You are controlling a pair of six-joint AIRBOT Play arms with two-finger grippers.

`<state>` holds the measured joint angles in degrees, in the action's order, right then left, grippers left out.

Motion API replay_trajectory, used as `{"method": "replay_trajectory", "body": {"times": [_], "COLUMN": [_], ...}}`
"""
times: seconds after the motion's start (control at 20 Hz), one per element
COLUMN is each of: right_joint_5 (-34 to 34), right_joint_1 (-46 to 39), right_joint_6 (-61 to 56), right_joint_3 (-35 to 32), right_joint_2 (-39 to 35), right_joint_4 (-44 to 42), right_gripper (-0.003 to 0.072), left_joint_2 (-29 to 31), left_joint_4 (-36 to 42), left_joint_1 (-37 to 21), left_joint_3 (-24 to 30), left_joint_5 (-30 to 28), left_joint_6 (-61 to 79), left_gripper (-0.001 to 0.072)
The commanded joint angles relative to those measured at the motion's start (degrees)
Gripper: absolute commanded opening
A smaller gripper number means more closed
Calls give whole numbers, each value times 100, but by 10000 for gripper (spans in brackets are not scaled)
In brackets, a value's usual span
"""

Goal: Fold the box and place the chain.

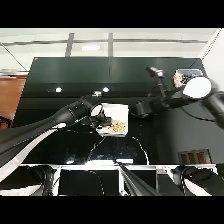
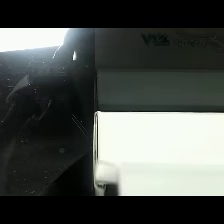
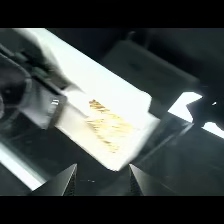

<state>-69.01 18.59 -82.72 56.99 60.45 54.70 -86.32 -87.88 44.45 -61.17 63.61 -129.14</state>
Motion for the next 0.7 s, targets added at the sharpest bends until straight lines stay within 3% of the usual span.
{"method": "replay_trajectory", "body": {"times": [0.0,0.4,0.45,0.55,0.6,0.65], "right_joint_5": [-529,-658,-634,-417,-260,-118], "right_joint_1": [-743,-1279,-1279,-1279,-1279,-1279], "right_joint_6": [2,42,55,76,76,76], "right_joint_3": [-4,-4,-4,-4,-4,-4], "right_joint_2": [-691,-1054,-1054,-1054,-1054,-1051], "right_joint_4": [815,1078,1078,1075,1075,1073], "right_gripper": [367,366,366,366,366,366], "left_joint_2": [-2,164,267,557,728,922], "left_joint_4": [133,109,13,-496,-734,-841], "left_joint_1": [4,195,195,234,262,262], "left_joint_3": [0,-2,-2,0,0,0], "left_joint_5": [-13,-184,-179,48,168,197], "left_joint_6": [-57,-911,-892,-675,-452,-166], "left_gripper": [28,41,186,549,658,663]}}
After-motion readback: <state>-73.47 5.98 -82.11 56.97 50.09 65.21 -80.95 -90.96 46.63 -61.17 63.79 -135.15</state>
